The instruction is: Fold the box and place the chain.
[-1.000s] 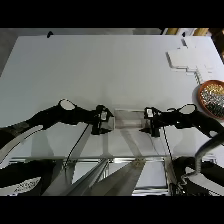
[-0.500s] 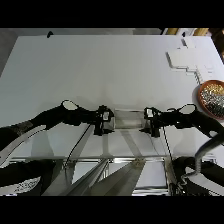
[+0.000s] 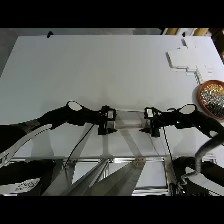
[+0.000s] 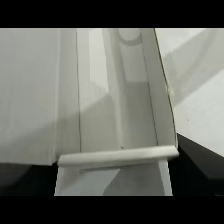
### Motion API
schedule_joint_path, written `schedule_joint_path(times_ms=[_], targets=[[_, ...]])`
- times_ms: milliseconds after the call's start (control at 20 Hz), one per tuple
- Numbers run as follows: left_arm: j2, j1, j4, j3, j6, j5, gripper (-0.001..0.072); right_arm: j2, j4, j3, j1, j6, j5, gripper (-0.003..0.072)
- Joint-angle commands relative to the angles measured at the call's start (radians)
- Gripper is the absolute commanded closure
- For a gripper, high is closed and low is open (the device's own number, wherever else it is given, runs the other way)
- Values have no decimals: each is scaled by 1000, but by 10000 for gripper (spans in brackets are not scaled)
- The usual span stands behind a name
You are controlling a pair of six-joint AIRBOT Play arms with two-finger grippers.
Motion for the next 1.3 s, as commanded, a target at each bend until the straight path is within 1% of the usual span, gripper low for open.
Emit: schedule_joint_path(times_ms=[0,200,450,1000,1150,1250], targets=[[-18,-12,5,23,-45,7,19,1,0,0,0,0,1,369],[-18,-12,9,23,-47,3,19,1,0,0,0,0,1,369],[-16,3,76,21,-99,-23,18,1,0,0,0,0,1,369],[-13,6,78,15,-109,-19,19,1,0,0,0,0,1,369],[1,6,51,-4,-103,5,17,1,0,0,0,0,1,369],[2,13,43,-6,-106,3,17,1,0,0,0,0,1,369]])
